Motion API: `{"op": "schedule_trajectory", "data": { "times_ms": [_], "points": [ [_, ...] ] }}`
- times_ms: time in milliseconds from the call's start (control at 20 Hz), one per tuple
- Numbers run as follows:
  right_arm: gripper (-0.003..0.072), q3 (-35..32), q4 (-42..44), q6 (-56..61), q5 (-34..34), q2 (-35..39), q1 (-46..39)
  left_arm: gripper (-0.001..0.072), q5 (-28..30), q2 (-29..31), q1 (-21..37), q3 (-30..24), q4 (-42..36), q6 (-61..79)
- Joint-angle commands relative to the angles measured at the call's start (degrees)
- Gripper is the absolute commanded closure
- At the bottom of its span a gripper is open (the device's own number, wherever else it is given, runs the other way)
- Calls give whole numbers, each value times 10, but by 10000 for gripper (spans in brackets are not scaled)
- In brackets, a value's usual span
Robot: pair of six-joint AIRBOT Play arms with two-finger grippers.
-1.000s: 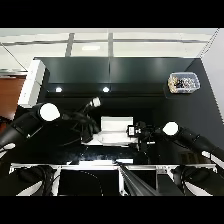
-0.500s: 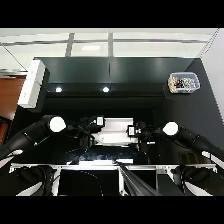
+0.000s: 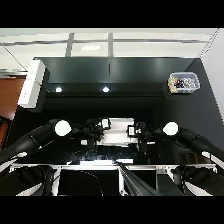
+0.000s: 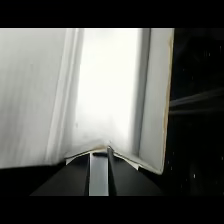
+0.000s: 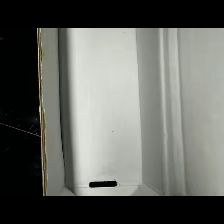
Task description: Fold the box and place the chain.
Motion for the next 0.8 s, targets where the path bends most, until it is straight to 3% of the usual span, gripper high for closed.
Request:
{"op": "schedule_trajectory", "data": {
  "times_ms": [0,350,400,450,500,550,600,700,750],
  "points": [
    [251,0,0,0,0,0,0,565,24,-8,-4,0,-65,0],
    [251,0,0,0,0,0,0,564,19,-31,-4,0,-62,0],
    [251,0,0,0,0,0,0,518,19,-31,-4,0,-62,0],
    [251,0,0,0,0,0,0,369,19,-31,-4,0,-62,0],
    [251,0,0,0,0,0,0,333,17,-31,-4,0,-62,0],
    [251,0,0,0,0,0,0,388,16,-31,-4,0,-62,0],
    [250,0,0,0,0,0,0,492,14,-31,-4,0,-62,0],
    [251,0,0,0,0,0,0,513,7,-24,-3,2,-49,0],
    [251,0,0,0,0,0,0,678,-8,-12,3,7,-15,-5]
  ]
}}
